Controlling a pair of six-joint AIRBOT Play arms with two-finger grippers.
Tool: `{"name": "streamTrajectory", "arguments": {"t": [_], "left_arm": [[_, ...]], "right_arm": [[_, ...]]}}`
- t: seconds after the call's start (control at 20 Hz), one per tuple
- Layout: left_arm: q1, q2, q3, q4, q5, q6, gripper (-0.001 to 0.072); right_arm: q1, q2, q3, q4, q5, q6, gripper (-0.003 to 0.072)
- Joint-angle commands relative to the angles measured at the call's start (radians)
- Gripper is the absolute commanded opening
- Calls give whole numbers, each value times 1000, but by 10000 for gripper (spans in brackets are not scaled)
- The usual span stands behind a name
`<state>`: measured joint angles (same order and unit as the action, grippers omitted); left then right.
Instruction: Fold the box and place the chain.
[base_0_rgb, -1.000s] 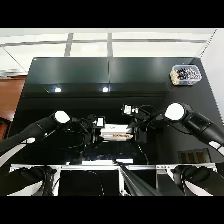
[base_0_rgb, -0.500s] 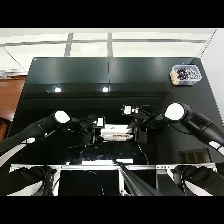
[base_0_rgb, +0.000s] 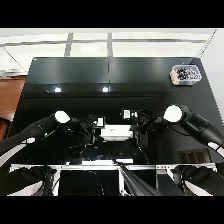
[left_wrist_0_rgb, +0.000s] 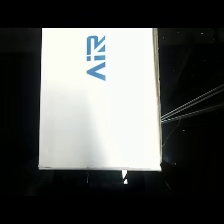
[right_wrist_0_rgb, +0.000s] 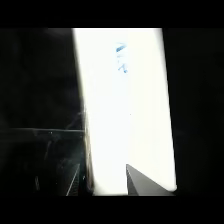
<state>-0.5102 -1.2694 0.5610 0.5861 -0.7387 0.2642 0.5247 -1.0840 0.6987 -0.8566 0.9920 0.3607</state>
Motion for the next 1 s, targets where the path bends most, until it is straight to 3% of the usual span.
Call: {"name": "streamTrajectory", "arguments": {"t": [0.0, 0.3, 0.6, 0.65, 0.7, 0.75, 0.95], "left_arm": [[0, -1, 1, 0, 2, 1, 275], [0, -1, 1, 0, 2, 1, 275], [0, -1, 1, 0, 2, 1, 275], [0, -1, 1, 0, 2, 1, 275], [0, -1, 1, 0, 2, 1, 275], [0, -1, 1, 0, 2, 1, 275], [0, -1, 1, 0, 2, 1, 275]], "right_arm": [[20, 0, -3, 6, -27, -2, 357], [19, 2, -2, -8, -31, 9, 356], [18, 65, 25, -4, 23, 502, 354], [18, 69, 25, 3, 31, 618, 284], [18, 69, 23, 24, 40, 710, 51], [21, 68, 18, 59, 34, 786, 11], [28, 63, -27, 196, -81, 917, 10]]}}
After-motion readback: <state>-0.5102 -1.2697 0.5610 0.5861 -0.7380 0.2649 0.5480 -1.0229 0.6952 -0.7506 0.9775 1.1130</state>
